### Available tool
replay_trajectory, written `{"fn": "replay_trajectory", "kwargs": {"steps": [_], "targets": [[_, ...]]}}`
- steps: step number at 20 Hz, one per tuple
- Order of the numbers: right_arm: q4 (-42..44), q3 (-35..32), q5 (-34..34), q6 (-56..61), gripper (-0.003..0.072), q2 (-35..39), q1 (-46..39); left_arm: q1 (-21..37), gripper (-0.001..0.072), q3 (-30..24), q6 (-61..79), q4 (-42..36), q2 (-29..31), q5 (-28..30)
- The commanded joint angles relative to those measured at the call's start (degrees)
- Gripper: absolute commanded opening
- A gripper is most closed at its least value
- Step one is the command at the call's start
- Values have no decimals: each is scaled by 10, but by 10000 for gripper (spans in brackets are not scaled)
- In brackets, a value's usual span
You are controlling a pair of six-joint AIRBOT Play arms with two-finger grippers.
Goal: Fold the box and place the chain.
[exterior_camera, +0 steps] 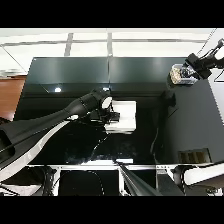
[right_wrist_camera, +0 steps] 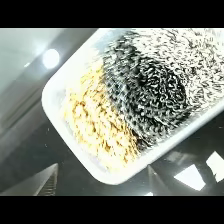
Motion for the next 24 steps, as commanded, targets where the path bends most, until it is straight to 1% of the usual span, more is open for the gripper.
{"fn": "replay_trajectory", "kwargs": {"steps": [1,3,4,5,12,16,17,18,19,20,21,22,23,24], "targets": [[111,135,105,17,601,-112,-39,0,26,0,0,0,0,-1],[119,144,91,33,601,-128,-39,0,26,0,0,0,0,-2],[133,144,79,32,585,-134,-39,0,26,0,0,0,0,-3],[141,144,73,32,553,-138,-39,0,26,0,0,0,0,-4],[144,144,71,20,553,-161,-37,0,26,0,0,0,0,-4],[147,144,63,19,552,-181,-22,0,26,0,0,0,0,-3],[146,144,58,14,519,-184,-18,0,26,0,0,0,0,-3],[145,144,55,5,412,-185,-16,0,26,0,0,0,0,-3],[146,144,54,-4,411,-185,-16,0,26,0,0,0,0,-3],[146,144,59,-12,305,-184,-17,0,26,0,0,0,0,-2],[147,144,69,-28,178,-183,-19,0,26,0,0,0,0,-1],[147,144,79,-43,85,-181,-21,0,26,0,0,0,0,0],[147,144,85,-70,14,-176,-21,0,26,0,0,0,0,0],[147,144,87,-102,14,-167,-21,0,26,0,0,0,0,-1]]}}
